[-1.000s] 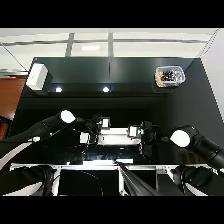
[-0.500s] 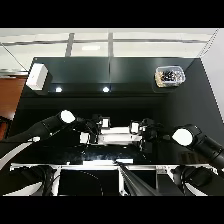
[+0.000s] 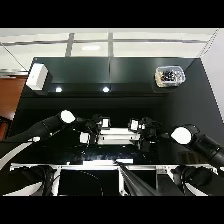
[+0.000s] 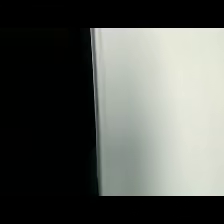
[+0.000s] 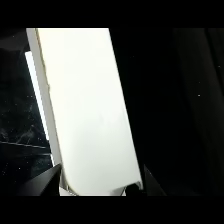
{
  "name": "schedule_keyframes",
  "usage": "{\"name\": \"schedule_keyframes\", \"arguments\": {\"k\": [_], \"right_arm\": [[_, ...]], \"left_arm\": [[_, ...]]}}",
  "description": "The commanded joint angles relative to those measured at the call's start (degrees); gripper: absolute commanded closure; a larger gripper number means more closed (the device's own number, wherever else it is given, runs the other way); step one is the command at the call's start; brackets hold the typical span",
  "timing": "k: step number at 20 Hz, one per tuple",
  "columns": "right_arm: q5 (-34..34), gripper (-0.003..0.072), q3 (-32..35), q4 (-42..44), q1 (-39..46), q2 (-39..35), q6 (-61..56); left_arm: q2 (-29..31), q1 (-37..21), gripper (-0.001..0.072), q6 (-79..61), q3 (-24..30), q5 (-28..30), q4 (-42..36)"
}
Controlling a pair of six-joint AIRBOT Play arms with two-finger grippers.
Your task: Fold the box and place the chain.
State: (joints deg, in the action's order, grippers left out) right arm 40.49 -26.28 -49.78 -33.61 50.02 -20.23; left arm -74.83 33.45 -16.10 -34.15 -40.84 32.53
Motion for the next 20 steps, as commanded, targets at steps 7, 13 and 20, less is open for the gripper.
{"name": "schedule_keyframes", "arguments": {"k": [7,13,20], "right_arm": [[1.68,0.0084,0.15,6.88,1.36,6.93,14.91],[3.17,0.0084,2.38,18.10,5.84,7.08,27.63],[1.77,0.0084,6.16,21.29,5.70,7.10,30.60]], "left_arm": [[-0.02,0.02,0.0686,-0.02,0.02,0.09,-0.02],[-0.02,0.02,0.0686,-0.02,0.02,0.09,-0.02],[-0.02,0.02,0.0686,0.00,0.02,0.13,-0.02]]}}
